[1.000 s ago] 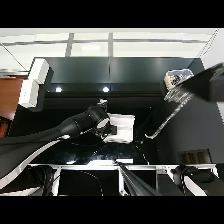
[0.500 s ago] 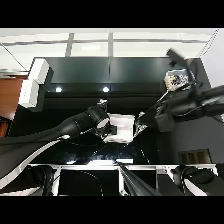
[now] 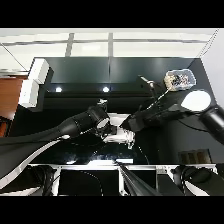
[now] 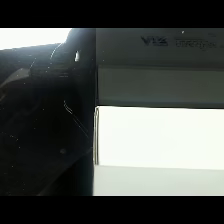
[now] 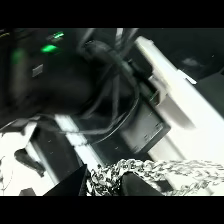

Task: Fold the box and place the chain.

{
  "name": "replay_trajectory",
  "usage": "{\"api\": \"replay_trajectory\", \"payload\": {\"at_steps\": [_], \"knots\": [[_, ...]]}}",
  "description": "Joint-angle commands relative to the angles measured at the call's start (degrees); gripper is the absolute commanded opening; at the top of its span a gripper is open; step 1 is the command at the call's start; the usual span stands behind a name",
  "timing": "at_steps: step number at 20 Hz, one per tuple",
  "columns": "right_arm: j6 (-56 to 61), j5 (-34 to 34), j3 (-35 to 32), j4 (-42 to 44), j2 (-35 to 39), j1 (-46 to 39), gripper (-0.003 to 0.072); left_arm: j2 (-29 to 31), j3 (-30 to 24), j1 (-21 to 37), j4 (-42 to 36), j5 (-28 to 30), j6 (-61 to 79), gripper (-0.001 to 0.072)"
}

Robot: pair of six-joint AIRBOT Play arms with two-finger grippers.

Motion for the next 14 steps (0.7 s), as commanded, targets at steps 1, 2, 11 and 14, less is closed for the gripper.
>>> {"api": "replay_trajectory", "payload": {"at_steps": [1, 2, 11, 14], "knots": [[-0.37, -3.74, -0.70, -1.11, -4.11, 1.36, 0.0014, -0.04, -0.02, 0.02, 0.00, 0.04, 0.02, 0.0029], [0.57, -4.46, -0.72, -3.41, -4.15, 1.36, 0.0014, -0.04, -0.02, 0.02, 0.00, 0.04, 0.02, 0.0029], [3.45, 4.22, -0.02, -8.70, -0.46, -5.99, 0.0533, -0.04, -0.02, 0.02, -0.02, 0.04, 0.02, 0.0029], [6.23, 4.20, -0.66, -23.23, 6.16, -17.64, 0.0532, -0.04, -0.02, 0.02, -0.11, 0.04, 0.02, 0.0029]]}}
